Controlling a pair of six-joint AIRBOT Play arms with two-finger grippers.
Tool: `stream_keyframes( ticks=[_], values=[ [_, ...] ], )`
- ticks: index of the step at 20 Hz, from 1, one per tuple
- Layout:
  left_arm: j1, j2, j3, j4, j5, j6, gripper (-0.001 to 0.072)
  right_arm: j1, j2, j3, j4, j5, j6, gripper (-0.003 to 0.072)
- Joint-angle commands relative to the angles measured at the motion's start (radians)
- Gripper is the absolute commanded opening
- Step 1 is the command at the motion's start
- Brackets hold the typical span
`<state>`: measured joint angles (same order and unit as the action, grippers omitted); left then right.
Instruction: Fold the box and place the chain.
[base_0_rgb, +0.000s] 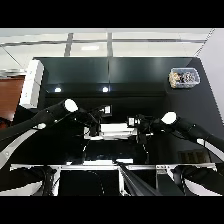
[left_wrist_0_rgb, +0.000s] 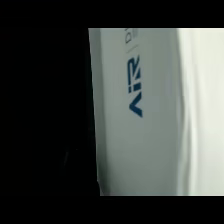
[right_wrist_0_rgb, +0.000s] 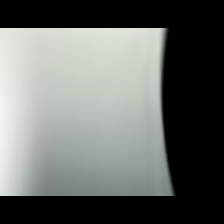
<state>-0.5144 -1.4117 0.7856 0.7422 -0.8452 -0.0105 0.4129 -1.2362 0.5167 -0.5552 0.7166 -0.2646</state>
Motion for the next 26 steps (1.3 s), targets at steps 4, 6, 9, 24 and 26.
stream_keyframes(
  ticks=[4, 6, 9, 24, 26],
  values=[
    [0.002, 0.143, 0.037, 0.241, -0.031, -0.251, 0.0720, 0.000, -0.001, 0.000, -0.002, 0.004, -0.001, 0.0453],
    [0.002, 0.238, 0.040, 0.388, -0.114, -0.346, 0.0720, 0.000, -0.001, 0.000, -0.002, 0.004, -0.001, 0.0453],
    [0.002, 0.367, 0.040, 0.562, -0.264, -0.603, 0.0708, 0.000, -0.001, 0.000, -0.002, 0.004, -0.001, 0.0453],
    [-0.019, 0.314, -0.100, -0.105, 0.334, -0.747, 0.0030, 0.000, -0.001, 0.000, -0.003, 0.005, -0.001, 0.0180],
    [-0.014, 0.287, -0.100, -0.090, 0.360, -0.816, 0.0029, 0.000, -0.001, 0.000, -0.003, 0.005, -0.001, 0.0180]
  ],
)
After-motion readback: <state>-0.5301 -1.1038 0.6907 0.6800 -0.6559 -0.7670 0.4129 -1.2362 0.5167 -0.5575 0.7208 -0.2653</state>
